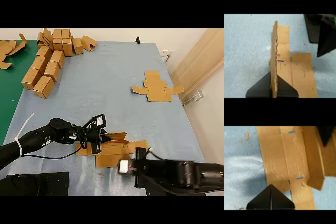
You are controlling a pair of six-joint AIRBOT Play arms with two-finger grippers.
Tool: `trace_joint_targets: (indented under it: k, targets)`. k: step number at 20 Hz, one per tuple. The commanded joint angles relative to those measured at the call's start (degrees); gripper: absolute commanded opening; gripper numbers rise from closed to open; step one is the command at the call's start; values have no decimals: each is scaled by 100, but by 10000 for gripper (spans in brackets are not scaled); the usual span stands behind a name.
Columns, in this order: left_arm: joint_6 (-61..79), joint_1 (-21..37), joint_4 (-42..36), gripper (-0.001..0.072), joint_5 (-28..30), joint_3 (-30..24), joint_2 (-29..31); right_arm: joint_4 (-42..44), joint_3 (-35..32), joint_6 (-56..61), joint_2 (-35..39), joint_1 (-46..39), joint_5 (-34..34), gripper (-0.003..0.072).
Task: Fold the box.
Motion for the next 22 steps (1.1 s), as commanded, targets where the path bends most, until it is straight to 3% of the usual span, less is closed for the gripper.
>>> trace_joint_targets:
  k: [1,2,3,4,8,13,22]
  targets:
    - [0,2,2,14,0,7,4,-1165,-2,640,-1067,839,409,117]
    - [0,2,2,15,0,7,4,-1167,4,645,-1292,833,494,335]
    - [0,2,2,14,0,7,4,-1189,28,645,-1429,831,551,481]
    - [0,2,2,14,0,7,4,-1189,66,645,-1510,831,577,540]
    - [0,2,2,14,0,7,4,-1292,157,649,-1526,831,555,540]
    - [0,2,2,15,0,7,4,-2194,157,933,-1537,828,326,519]
    - [0,2,2,14,0,7,2,-2973,256,1576,-1523,817,251,519]
